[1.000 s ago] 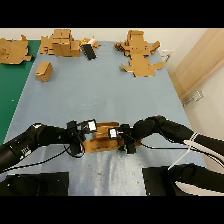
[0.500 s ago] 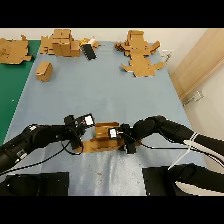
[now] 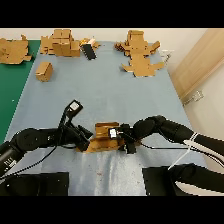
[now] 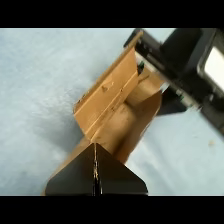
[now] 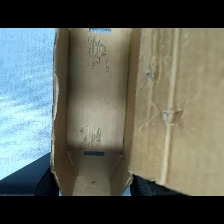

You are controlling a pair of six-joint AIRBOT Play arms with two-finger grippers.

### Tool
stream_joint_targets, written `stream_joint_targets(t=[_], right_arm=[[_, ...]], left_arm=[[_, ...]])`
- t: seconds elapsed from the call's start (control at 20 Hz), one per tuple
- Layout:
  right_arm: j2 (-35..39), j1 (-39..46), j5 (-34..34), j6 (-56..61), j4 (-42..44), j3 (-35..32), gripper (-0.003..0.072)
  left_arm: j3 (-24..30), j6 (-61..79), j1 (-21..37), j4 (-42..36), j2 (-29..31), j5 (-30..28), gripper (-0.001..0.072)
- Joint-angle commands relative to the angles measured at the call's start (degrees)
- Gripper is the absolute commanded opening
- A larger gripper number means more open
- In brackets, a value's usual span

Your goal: Fold the box.

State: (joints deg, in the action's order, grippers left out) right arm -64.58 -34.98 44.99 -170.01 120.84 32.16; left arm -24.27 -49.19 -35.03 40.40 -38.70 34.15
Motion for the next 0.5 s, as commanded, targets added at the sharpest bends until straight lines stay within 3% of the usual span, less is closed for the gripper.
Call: stream_joint_targets(t=[0.0,0.25,0.45], right_arm=[[-0.02,-0.04,-0.11,0.02,0.02,0.02,0.0568],[-0.02,-0.04,-0.13,0.02,0.02,0.02,0.0568],[-0.02,-0.04,-0.13,0.02,0.04,0.02,0.0568]], left_arm=[[0.04,-5.88,0.11,-10.03,-2.12,1.09,0.0010],[0.04,2.93,0.13,-25.35,-11.78,1.36,0.0010],[0.02,12.37,0.13,-38.62,-15.87,-0.33,0.0010]])
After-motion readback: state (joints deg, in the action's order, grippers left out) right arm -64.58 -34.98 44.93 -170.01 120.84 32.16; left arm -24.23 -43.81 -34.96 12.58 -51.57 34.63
